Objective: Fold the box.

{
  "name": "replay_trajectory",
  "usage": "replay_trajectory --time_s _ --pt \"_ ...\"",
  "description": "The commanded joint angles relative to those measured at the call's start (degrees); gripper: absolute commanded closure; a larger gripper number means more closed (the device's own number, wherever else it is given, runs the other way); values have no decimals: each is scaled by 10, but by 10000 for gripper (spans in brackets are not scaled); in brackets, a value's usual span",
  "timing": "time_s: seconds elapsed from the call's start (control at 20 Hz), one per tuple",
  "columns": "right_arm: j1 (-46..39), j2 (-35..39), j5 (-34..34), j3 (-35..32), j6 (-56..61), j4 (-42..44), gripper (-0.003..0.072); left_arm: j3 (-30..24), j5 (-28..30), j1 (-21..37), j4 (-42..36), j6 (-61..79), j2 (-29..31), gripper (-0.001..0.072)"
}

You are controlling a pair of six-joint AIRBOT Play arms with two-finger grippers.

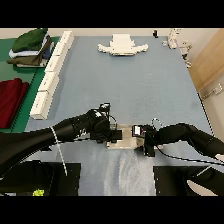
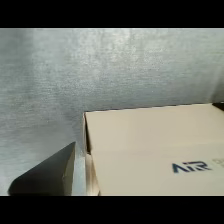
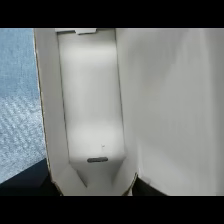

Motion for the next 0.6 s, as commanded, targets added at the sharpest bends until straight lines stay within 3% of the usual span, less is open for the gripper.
replay_trajectory --time_s 0.0,0.4,0.55 --pt "0 0 0 0 0 0 205 17 -8 -10 17 2 -3 365" --pt "0 0 0 0 0 0 205 44 -70 -22 29 -2 -49 365" --pt "0 0 0 0 0 0 205 61 -87 -34 80 -54 -57 366"
